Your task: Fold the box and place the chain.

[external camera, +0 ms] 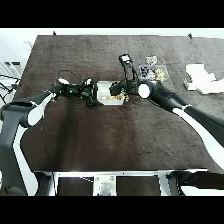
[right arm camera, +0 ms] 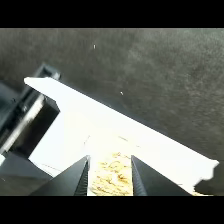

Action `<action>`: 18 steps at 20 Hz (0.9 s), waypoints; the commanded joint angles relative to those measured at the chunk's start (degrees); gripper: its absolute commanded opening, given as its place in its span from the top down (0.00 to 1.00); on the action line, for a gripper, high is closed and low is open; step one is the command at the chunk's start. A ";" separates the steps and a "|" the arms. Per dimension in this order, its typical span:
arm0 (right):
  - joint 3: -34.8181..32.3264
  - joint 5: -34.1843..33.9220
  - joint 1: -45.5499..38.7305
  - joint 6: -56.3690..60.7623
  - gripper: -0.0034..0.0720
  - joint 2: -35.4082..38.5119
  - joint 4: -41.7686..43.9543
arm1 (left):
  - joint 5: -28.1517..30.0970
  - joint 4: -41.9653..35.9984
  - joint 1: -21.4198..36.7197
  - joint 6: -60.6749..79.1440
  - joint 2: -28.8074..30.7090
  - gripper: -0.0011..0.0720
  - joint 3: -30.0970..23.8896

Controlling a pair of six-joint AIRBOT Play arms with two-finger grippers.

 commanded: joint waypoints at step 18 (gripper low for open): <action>10.03 35.76 -26.86 -90.33 0.27 -18.16 38.75 | 0.02 0.02 0.04 0.02 0.02 0.58 0.04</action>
